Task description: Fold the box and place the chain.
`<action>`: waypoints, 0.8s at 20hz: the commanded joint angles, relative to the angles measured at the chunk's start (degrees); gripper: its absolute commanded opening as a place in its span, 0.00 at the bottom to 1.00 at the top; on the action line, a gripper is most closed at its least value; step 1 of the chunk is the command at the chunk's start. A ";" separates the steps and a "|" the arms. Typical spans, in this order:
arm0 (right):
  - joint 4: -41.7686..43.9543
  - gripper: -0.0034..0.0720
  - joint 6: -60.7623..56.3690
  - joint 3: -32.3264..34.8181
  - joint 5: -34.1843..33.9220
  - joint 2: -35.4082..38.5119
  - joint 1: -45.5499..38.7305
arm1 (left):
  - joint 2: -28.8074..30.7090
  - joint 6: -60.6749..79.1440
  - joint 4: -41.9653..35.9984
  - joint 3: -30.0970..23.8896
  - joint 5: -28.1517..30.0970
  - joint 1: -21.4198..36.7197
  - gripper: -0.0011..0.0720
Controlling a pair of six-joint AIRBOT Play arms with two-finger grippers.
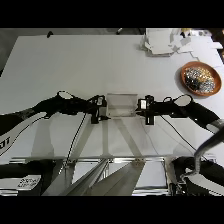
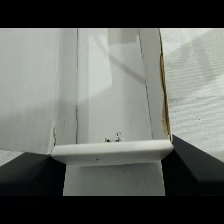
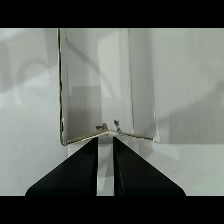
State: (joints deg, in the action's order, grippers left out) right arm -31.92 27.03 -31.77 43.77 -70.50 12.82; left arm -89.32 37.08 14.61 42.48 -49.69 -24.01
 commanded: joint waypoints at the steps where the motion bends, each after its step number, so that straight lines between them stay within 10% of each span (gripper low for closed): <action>1: 4.13 0.17 2.03 0.04 0.20 -2.05 0.66 | -0.02 0.00 0.00 0.04 -0.02 -0.02 0.26; 10: 4.07 0.59 1.31 0.04 -2.84 -4.24 2.93 | -0.02 0.00 0.00 0.04 -0.02 -0.02 0.26; 16: -4.57 0.57 -19.21 0.04 -2.10 3.98 -2.27 | -0.02 0.00 0.00 0.04 -0.02 -0.02 0.26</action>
